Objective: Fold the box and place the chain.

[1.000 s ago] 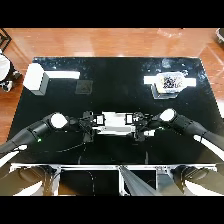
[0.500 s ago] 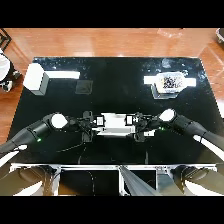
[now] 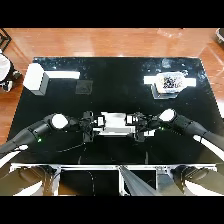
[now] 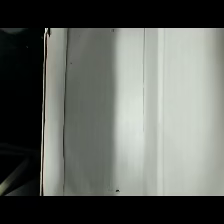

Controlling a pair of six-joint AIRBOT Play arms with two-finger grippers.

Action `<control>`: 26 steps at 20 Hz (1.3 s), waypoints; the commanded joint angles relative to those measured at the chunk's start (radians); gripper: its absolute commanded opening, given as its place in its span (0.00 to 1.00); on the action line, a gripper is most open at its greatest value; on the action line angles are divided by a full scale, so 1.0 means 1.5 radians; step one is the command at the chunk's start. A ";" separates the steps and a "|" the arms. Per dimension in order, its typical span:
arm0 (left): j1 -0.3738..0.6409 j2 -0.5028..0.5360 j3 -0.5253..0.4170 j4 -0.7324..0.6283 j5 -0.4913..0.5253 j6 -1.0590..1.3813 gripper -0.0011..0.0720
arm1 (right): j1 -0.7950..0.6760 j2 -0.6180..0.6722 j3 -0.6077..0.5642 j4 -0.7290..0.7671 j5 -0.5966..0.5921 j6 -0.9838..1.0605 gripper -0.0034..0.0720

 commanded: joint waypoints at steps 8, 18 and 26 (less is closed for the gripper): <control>-0.001 -0.003 0.000 -0.014 0.011 0.001 0.57 | 0.000 0.000 0.000 -0.001 0.000 -0.001 0.36; -0.001 -0.003 0.000 -0.060 -0.001 0.003 0.44 | 0.000 0.000 0.000 -0.001 -0.001 -0.001 0.36; -0.001 -0.011 0.000 -0.104 -0.001 0.003 0.44 | 0.000 0.000 0.000 -0.001 -0.004 -0.001 0.36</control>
